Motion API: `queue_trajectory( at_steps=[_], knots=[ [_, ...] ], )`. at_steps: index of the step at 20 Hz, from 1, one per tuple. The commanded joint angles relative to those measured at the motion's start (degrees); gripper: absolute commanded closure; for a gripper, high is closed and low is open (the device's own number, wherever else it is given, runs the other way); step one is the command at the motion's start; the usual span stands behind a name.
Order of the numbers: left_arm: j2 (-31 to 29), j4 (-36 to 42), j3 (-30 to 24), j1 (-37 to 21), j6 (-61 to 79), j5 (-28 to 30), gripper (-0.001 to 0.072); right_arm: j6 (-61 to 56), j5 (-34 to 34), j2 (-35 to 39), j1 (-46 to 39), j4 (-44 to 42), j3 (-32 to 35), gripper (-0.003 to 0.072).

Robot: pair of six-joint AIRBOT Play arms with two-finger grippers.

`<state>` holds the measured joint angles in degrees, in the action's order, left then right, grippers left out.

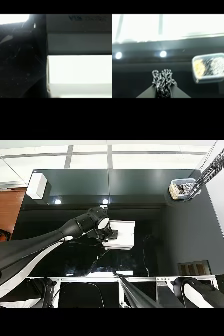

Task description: Fold the box and place the chain.

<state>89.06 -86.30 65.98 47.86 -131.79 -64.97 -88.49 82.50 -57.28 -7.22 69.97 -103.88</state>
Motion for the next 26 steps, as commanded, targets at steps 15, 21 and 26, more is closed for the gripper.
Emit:
queue_trajectory(
  at_steps=[15, 21, 26],
  knots=[
    [0.02, 0.0, 0.02, -0.04, 0.0, 0.02, 0.0685, 5.86, -10.43, 8.0, 25.92, -21.9, 34.99, 0.0673],
    [0.02, 0.0, 0.02, -0.04, 0.0, 0.07, 0.0685, 2.86, -22.93, 5.53, 31.95, -21.92, 50.47, 0.0671],
    [0.02, -0.02, 0.02, -0.04, 0.0, 0.24, 0.0685, 1.38, -33.22, 1.6, 37.09, -21.7, 57.83, 0.0669]
  ],
)
